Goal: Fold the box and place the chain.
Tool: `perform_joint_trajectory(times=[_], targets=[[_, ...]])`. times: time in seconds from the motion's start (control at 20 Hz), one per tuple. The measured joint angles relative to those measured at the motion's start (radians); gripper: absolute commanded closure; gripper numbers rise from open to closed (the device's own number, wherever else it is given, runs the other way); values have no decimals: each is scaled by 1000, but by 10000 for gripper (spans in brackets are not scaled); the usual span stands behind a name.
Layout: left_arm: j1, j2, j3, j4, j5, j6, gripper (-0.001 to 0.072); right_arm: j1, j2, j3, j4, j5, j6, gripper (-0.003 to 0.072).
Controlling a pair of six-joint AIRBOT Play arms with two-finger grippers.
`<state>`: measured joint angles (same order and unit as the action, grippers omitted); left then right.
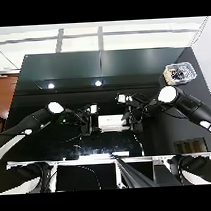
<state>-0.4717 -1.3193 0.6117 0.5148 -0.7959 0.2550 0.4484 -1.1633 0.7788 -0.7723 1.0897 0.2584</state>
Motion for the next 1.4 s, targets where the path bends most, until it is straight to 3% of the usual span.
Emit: perform_joint_trajectory(times=[0.45, 0.65, 0.75, 0.9, 1.0, 1.2, 1.4], targets=[[0, 0, 0, 0, 0, 1, 355, 2, -14, -28, 3, -36, 6, 412], [0, 0, 0, 0, 0, 1, 355, -14, 24, -12, 0, -9, 124, 415], [0, 0, 0, 0, 0, 1, 355, -47, 56, -3, 10, 18, 290, 678], [0, 0, 0, 0, -1, 1, 355, -97, 78, -41, 65, 50, 565, 678], [0, 0, 0, 0, -1, 1, 355, -107, 75, -103, 184, 26, 668, 678], [0, 0, 0, 0, -1, 1, 355, -90, 18, -176, 379, -72, 760, 678], [0, 0, 0, 0, -1, 2, 355, -75, -50, -195, 434, -130, 790, 678]])
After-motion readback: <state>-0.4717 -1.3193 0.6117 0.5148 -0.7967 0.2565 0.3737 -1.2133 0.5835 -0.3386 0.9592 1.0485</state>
